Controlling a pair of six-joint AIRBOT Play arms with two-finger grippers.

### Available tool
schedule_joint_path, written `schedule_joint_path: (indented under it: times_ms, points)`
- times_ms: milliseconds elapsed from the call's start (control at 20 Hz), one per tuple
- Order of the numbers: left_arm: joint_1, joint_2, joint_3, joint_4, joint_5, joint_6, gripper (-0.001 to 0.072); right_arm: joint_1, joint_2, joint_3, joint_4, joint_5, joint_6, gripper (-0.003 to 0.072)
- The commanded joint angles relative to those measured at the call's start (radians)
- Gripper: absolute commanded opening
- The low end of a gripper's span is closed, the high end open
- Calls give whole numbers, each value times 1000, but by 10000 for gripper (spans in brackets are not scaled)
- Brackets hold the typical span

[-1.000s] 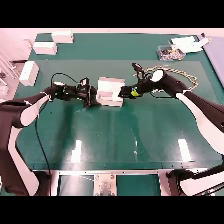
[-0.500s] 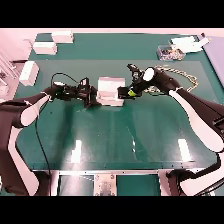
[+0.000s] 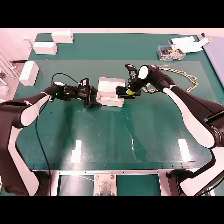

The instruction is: Fold the box and place the chain.

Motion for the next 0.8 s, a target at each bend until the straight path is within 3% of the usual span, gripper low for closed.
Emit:
schedule_joint_path:
  times_ms: [0,300,750]
  points:
    - [1,0,0,0,1,0,482,16,-19,27,-62,32,54,367]
    - [1,0,0,0,1,0,483,27,-51,87,-111,102,92,314]
    - [1,0,0,0,2,-1,483,56,-58,99,-151,167,156,299]
